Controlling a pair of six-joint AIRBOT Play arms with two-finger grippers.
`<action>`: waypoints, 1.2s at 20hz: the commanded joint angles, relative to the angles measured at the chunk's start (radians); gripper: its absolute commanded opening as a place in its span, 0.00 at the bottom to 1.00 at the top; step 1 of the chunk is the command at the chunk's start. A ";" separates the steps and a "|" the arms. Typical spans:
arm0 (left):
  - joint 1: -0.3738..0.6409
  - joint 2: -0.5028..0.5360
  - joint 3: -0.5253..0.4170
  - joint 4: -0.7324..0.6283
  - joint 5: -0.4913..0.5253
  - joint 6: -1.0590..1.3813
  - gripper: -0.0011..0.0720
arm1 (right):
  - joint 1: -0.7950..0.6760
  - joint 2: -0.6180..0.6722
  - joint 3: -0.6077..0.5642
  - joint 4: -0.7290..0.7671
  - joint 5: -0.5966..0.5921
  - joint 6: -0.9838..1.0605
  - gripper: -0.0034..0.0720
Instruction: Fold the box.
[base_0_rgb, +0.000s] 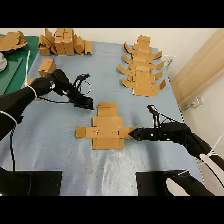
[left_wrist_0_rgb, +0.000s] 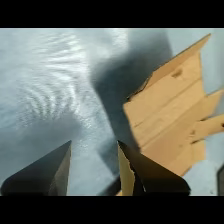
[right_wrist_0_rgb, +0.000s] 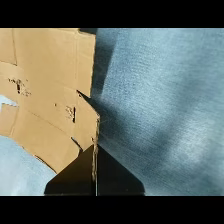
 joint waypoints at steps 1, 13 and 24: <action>0.001 -0.029 0.000 -0.151 -0.064 0.095 0.62 | 0.001 0.002 -0.003 -0.005 0.010 -0.002 0.05; -0.013 -0.125 0.001 -0.352 -0.132 0.225 0.62 | 0.001 0.002 -0.003 -0.009 0.024 -0.001 0.05; -0.004 -0.128 0.000 -0.429 -0.300 0.355 0.53 | 0.001 0.002 -0.003 -0.009 0.021 -0.001 0.05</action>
